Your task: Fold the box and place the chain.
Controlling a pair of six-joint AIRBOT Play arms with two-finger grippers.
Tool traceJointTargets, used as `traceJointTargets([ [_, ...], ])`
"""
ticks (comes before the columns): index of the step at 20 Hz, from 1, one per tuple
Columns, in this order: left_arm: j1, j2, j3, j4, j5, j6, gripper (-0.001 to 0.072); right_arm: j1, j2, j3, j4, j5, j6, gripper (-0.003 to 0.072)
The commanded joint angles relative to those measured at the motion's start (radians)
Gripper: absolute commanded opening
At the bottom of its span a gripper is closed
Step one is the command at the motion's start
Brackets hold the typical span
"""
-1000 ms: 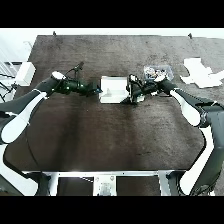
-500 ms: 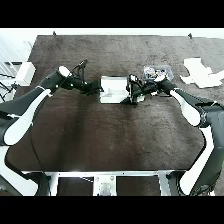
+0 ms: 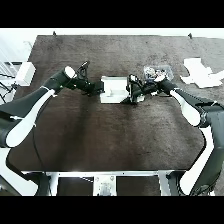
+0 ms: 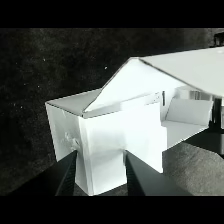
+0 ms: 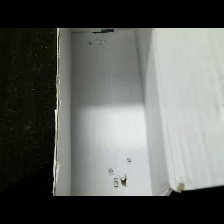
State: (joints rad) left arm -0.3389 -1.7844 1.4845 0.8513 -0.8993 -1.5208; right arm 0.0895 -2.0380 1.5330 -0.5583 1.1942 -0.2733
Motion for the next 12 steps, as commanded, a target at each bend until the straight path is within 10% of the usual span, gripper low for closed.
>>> traceJointTargets([
  [1, -0.010, -0.001, 0.001, 0.045, 0.009, -0.059, 0.0348, 0.001, 0.000, 0.000, 0.000, 0.000, 0.001, 0.0501],
  [12, -0.050, -0.071, 0.152, 0.198, -0.103, -0.185, 0.0348, 0.001, 0.000, 0.000, 0.000, 0.000, 0.000, 0.0502],
])
